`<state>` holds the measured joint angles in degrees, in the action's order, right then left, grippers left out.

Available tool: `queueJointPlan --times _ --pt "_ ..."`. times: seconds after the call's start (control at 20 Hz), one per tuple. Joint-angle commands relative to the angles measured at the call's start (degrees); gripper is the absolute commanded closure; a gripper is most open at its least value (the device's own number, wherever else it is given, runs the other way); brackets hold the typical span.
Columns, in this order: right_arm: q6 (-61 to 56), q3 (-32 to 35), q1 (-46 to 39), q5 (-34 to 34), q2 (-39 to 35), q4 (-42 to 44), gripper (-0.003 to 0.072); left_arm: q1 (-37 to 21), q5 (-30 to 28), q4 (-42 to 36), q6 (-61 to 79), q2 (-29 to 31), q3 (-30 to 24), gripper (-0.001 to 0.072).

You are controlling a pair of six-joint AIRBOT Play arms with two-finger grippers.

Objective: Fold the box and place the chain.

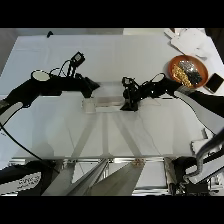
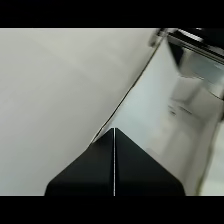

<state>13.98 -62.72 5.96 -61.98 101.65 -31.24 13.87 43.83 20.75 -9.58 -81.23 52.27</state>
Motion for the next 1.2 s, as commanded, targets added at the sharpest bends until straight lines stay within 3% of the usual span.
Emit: queueJointPlan --times 0.0,0.5,0.8,0.95,1.15 --pt "0.0 0.0 0.0 0.0 0.0 0.0 0.0158 0.0 -7.8 -3.5 0.8 -2.1 0.0 0.0704" --pt "0.0 0.0 0.0 0.0 0.0 0.0 0.0158 1.7 -6.3 -3.3 0.4 -9.6 0.0 0.0702" --pt "0.0 0.0 0.0 0.0 0.0 0.0 0.0158 1.1 -5.2 -3.1 0.6 -6.7 0.1 0.07" --pt "0.0 0.0 0.0 0.0 0.0 0.0 0.0158 -0.6 -0.2 -3.1 0.6 -2.6 0.1 0.0699" --pt "0.0 0.0 0.0 0.0 0.0 0.0 0.0158 -5.6 11.5 -0.6 0.6 4.0 0.1 0.0695"
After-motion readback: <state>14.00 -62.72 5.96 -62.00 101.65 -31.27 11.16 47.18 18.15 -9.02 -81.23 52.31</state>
